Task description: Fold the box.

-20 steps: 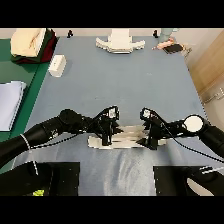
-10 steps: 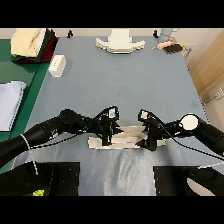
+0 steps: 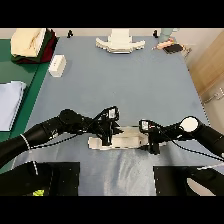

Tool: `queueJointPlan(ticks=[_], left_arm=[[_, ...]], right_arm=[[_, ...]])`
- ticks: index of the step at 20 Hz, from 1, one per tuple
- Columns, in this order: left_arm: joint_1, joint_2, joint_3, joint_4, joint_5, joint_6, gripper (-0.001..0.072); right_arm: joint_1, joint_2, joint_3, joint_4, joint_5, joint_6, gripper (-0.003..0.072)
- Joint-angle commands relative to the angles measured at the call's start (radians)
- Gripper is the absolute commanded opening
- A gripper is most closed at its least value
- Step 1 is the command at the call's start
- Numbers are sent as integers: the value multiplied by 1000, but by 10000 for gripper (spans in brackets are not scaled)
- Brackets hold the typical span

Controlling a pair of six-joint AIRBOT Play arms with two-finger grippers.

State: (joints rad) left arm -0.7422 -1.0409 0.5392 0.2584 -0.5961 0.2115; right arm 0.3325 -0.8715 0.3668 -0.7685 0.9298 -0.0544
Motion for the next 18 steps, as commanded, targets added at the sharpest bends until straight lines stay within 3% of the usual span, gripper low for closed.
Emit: queueJointPlan(ticks=[1, 10, 18], left_arm=[[0, 0, 0, 0, 2, 1, 16], [0, 0, 0, 0, 2, 1, 16], [0, 0, 0, 0, 2, 1, 16]], right_arm=[[-38, 0, -10, 42, 4, -59, 706], [-40, -19, -11, 16, 39, 27, 706], [-40, -57, -40, 58, -18, -90, 706]])
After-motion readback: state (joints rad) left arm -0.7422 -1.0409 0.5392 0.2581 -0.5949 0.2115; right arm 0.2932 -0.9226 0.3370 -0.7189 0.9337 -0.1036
